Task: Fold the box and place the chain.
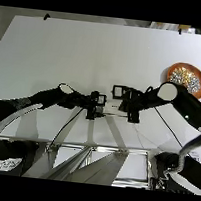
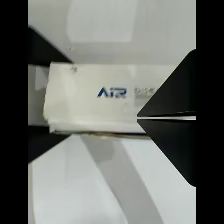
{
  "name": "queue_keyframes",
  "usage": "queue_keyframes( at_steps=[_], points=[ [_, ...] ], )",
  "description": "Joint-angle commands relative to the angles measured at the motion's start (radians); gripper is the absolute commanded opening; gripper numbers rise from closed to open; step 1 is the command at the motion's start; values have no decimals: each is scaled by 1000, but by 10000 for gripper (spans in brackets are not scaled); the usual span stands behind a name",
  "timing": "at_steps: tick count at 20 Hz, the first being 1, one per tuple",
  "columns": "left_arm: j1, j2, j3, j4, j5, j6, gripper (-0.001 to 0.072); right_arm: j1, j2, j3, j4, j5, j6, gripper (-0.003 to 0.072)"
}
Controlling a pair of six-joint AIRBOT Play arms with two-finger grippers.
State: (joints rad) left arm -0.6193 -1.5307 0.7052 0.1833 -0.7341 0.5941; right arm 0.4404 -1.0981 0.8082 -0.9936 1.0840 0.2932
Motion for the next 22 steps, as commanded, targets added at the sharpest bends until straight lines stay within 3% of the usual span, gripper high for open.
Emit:
queue_keyframes(
  at_steps=[1, 16, 22],
  points=[
    [1, 0, 0, 0, 0, 0, 68, -90, 19, 0, 28, 18, 53, 21],
    [1, 0, 0, 0, 0, 0, 68, -103, 2, -171, 49, -25, 69, 21],
    [0, 0, 0, 0, 0, 0, 68, -103, 2, -182, 48, -52, 69, 21]
  ],
)
